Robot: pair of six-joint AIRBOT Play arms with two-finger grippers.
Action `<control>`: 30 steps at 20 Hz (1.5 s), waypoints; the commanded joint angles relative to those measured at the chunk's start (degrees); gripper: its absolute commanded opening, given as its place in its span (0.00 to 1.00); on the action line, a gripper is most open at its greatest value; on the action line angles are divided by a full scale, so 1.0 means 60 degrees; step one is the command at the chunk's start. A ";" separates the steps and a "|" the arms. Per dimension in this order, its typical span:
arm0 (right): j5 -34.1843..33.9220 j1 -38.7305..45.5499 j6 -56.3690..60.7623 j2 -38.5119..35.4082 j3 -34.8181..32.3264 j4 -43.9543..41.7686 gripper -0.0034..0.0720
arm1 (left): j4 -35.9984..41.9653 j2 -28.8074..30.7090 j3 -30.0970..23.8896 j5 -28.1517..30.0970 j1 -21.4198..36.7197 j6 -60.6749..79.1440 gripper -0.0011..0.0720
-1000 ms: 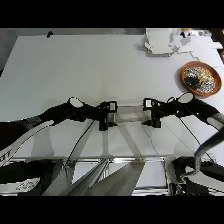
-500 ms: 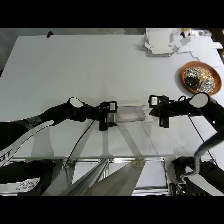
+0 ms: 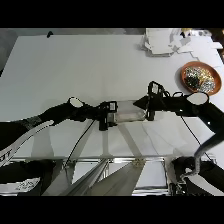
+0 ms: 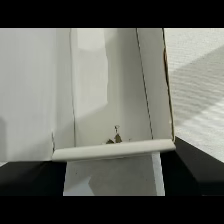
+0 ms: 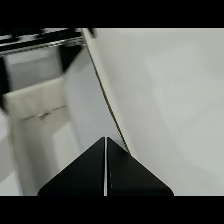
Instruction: Fold the box and place the chain.
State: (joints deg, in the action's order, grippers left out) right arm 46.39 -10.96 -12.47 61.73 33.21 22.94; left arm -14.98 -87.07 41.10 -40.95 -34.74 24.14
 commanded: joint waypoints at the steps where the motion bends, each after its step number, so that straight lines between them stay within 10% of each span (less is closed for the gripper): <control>1: -0.1974 -0.0142 0.0364 0.0812 0.0011 -0.0925 0.07 | -0.0004 0.0004 -0.0004 -0.0004 0.0000 0.0004 0.36; 12: -0.0889 -0.0138 0.1650 0.1344 0.0022 0.1024 0.07 | -0.0004 0.0004 -0.0004 0.0000 0.0000 0.0004 0.36; 19: 0.0353 -0.0135 0.2080 -0.0860 0.0608 0.1428 0.07 | -0.0004 0.0000 -0.0004 -0.0004 0.0004 0.0004 0.36; 25: 0.2000 -0.0135 0.2044 -0.1417 0.0528 0.7814 0.07 | -0.0004 0.0004 -0.0004 0.0000 0.0004 0.0004 0.36; 28: 0.1206 -0.0135 0.1778 -0.1348 0.0098 0.8371 0.32 | 0.0000 0.0004 -0.0004 0.0000 0.0004 0.0004 0.36; 30: 0.0849 -0.0138 0.1024 -0.1115 -0.0208 0.7734 0.33 | 0.0000 0.0004 -0.0004 -0.0004 0.0000 0.0004 0.36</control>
